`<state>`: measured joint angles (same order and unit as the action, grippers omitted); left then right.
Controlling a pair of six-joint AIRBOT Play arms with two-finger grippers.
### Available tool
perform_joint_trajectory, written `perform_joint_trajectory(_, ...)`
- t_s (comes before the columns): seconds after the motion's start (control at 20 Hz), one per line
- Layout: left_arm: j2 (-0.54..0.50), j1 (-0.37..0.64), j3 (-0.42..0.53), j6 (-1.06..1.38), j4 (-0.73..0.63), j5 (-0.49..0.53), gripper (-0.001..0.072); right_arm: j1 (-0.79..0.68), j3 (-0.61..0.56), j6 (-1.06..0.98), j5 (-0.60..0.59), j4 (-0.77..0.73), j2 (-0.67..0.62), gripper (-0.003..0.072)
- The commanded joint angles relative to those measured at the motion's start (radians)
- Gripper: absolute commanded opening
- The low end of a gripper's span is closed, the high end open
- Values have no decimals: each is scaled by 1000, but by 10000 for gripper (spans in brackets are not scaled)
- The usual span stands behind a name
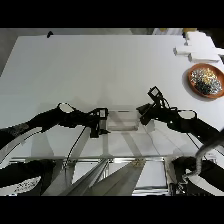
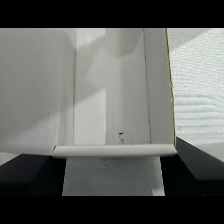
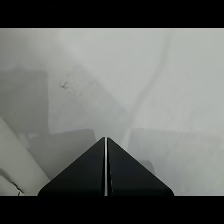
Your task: Fold the box and place the chain.
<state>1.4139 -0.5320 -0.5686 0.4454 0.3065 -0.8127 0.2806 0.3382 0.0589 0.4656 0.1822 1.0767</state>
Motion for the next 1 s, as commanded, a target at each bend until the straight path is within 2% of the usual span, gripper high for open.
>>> perform_joint_trajectory(0.0,0,0,0,0,0,0,253,0,1,-119,16,156,-56,13)
perform_joint_trajectory(0.15,0,1,0,0,0,0,253,0,3,-160,16,295,-232,13)
perform_joint_trajectory(0.3,0,0,0,0,0,0,253,0,3,-220,145,473,-395,12)
perform_joint_trajectory(0.5,0,0,0,0,0,0,253,0,3,-215,369,519,-473,12)
perform_joint_trajectory(0.6,0,0,0,0,0,0,253,32,2,-153,381,472,-474,9)
perform_joint_trajectory(0.7,0,0,0,0,0,0,253,110,3,-71,319,370,-426,11)
perform_joint_trajectory(0.85,0,1,0,0,0,0,253,216,39,-51,-16,251,-275,11)
perform_joint_trajectory(0.95,0,0,0,0,0,-1,253,223,105,-59,-96,251,-143,11)
